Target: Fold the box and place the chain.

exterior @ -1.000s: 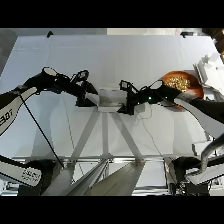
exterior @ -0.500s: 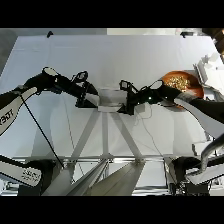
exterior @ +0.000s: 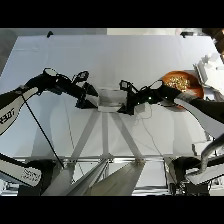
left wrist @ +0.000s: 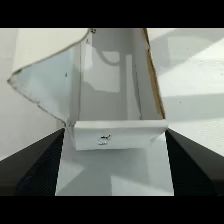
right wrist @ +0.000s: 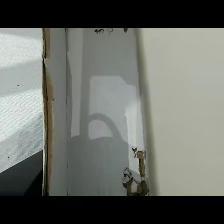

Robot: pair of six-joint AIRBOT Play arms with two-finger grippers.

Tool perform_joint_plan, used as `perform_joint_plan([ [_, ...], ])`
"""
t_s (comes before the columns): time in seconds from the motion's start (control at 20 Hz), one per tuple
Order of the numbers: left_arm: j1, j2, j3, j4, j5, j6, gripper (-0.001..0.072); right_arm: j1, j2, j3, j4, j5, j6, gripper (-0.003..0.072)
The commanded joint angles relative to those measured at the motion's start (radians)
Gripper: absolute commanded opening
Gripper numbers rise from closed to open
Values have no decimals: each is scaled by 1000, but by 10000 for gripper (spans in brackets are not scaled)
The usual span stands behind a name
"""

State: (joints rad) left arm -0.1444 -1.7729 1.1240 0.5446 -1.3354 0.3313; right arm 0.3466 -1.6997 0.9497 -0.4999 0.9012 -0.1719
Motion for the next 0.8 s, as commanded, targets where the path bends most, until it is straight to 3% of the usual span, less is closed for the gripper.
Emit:
perform_joint_plan([
  [0.0,0,-32,0,-34,37,-10,702,0,0,0,0,0,0,516],
  [0.75,-37,-37,0,-49,39,51,697,0,0,0,0,0,0,516],
])
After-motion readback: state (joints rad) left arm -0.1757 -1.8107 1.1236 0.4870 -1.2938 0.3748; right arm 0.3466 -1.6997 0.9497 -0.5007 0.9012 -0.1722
